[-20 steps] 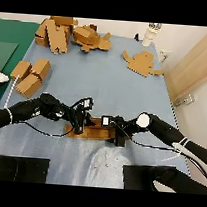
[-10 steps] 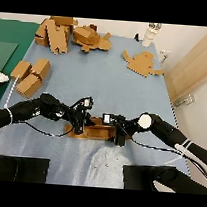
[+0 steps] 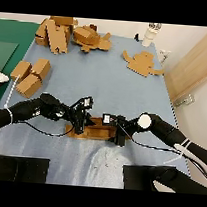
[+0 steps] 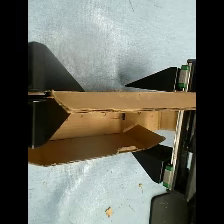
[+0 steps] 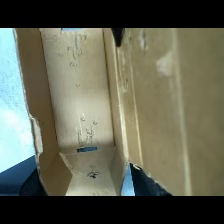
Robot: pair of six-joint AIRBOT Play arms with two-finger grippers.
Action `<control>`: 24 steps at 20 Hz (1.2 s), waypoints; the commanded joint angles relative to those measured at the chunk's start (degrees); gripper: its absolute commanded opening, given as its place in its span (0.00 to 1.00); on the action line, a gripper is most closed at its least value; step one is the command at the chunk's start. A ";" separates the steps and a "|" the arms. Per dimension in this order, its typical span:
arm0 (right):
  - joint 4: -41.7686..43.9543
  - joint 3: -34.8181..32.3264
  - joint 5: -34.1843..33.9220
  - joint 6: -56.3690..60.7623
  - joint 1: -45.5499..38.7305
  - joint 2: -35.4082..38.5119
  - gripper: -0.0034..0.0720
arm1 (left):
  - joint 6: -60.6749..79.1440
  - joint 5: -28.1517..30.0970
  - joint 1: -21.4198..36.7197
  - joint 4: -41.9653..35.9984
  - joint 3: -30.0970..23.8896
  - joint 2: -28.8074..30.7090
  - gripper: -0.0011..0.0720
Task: Fold the box.
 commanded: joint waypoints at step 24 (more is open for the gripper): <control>1.75 0.02 2.82 1.03 0.00 -0.04 0.79 | -0.02 0.11 0.00 0.04 0.04 -0.04 0.04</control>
